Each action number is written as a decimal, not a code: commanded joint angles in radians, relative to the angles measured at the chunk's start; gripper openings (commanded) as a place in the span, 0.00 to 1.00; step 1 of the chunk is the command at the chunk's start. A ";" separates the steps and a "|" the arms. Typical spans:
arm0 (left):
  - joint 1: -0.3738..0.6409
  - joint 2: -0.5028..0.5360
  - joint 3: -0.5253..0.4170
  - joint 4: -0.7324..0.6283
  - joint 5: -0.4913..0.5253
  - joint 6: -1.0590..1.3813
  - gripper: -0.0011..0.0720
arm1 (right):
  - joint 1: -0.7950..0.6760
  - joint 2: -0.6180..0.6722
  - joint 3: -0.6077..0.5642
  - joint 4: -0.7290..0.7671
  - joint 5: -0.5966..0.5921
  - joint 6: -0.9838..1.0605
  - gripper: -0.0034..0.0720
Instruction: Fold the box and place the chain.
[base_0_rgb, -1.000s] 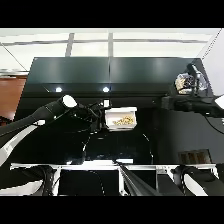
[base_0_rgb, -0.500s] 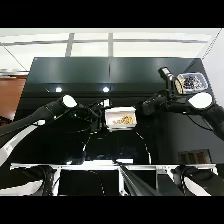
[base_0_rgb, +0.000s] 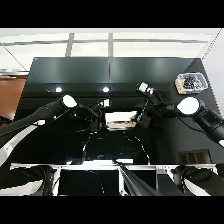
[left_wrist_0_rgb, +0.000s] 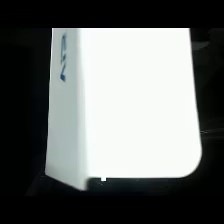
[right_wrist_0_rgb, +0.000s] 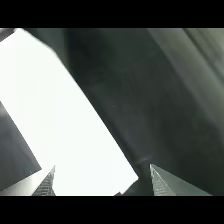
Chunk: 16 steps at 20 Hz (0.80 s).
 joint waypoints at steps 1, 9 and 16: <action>-0.001 0.001 0.000 0.000 -0.001 0.000 0.68 | 0.034 -0.003 0.000 -0.014 0.000 -0.197 0.97; -0.001 0.000 0.000 0.000 -0.001 0.000 0.68 | 0.062 -0.069 -0.001 0.057 0.002 -0.264 0.79; -0.001 0.000 0.000 0.000 -0.001 0.000 0.68 | 0.062 -0.081 -0.001 0.057 -0.002 -0.265 0.61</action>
